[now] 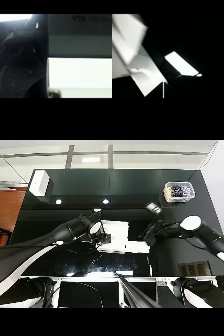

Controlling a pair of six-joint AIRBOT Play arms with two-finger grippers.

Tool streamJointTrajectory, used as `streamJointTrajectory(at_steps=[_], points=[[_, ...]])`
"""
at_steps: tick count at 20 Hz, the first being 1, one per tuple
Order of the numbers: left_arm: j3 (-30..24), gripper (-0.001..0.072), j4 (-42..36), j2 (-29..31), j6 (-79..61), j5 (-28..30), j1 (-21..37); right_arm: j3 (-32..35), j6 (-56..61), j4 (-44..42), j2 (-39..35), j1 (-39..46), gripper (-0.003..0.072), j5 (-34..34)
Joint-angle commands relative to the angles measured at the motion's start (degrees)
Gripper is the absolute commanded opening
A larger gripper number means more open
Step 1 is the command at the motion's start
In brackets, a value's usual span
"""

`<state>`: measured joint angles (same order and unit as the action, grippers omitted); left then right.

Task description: Fold the box and place the chain.

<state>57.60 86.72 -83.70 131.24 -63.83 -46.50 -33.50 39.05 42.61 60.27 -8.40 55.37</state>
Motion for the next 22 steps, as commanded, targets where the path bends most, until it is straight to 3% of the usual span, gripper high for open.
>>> streamJointTrajectory(at_steps=[1, 4, 6, 9, 17, 20, 22], points=[[0.07, 0.0029, 0.26, -0.02, 1.09, 0.33, 0.17, -0.52, 20.28, 4.79, -0.94, 15.74, 0.0015, 6.05], [0.07, 0.0029, 0.24, -0.02, 1.05, 0.72, 0.42, -0.15, 29.4, 8.61, -0.81, 22.34, 0.0014, 6.71], [0.07, 0.003, 0.22, -0.02, 1.05, 0.79, 0.42, 0.61, 36.74, 11.61, 0.48, 22.77, 0.0014, 9.05], [0.07, 0.003, 0.24, -0.02, 1.03, 0.74, 0.42, 3.37, 38.14, 9.77, 4.63, 21.49, 0.0014, 11.3], [0.07, 0.0031, -0.07, -0.02, 1.01, 0.28, 0.42, 6.51, 27.06, -13.42, 14.25, 6.69, 0.0014, 6.19], [0.07, 0.0031, -0.24, -0.02, 1.01, 0.31, 0.42, 6.45, 20.09, -21.27, 15.1, 4.68, 0.0015, 7.41], [0.07, 0.0031, -0.22, -0.02, 1.01, 0.31, 0.42, 6.12, 16.52, -21.51, 15.1, 4.7, 0.0014, 9.84]])
